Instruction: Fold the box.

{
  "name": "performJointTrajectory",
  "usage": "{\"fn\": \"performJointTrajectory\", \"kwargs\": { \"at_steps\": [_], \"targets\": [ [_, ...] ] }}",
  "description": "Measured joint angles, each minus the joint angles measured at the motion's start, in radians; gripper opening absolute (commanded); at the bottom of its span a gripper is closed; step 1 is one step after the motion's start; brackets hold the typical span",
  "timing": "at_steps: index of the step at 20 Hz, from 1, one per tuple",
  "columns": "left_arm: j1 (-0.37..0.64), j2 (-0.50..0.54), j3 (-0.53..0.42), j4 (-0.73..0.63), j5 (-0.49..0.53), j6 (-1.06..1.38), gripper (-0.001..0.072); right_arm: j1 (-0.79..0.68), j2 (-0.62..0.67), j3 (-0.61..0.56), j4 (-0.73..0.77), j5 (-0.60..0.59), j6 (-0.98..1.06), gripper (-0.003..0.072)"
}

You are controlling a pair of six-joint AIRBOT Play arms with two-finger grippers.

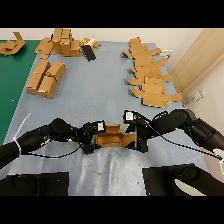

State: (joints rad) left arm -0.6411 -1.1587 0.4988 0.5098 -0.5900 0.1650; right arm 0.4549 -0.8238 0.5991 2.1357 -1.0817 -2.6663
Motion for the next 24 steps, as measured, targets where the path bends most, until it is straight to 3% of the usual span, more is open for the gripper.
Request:
{"fn": "performJointTrajectory", "kwargs": {
  "at_steps": [20, 21, 23, 24],
  "targets": [
    [-0.002, 0.001, -0.006, -0.044, 0.031, -0.008, 0.0481, 0.000, 0.000, 0.000, -0.004, 0.000, 0.000, 0.0704],
    [-0.002, 0.001, -0.006, -0.045, 0.031, -0.008, 0.0493, 0.000, 0.000, 0.000, -0.005, 0.000, 0.000, 0.0704],
    [-0.003, 0.000, -0.006, -0.043, 0.039, -0.010, 0.0695, 0.000, 0.000, 0.000, -0.006, 0.000, 0.000, 0.0704],
    [-0.001, -0.001, -0.007, -0.035, 0.041, -0.009, 0.0696, 0.000, 0.000, 0.000, -0.007, 0.000, 0.000, 0.0704]
  ]
}}
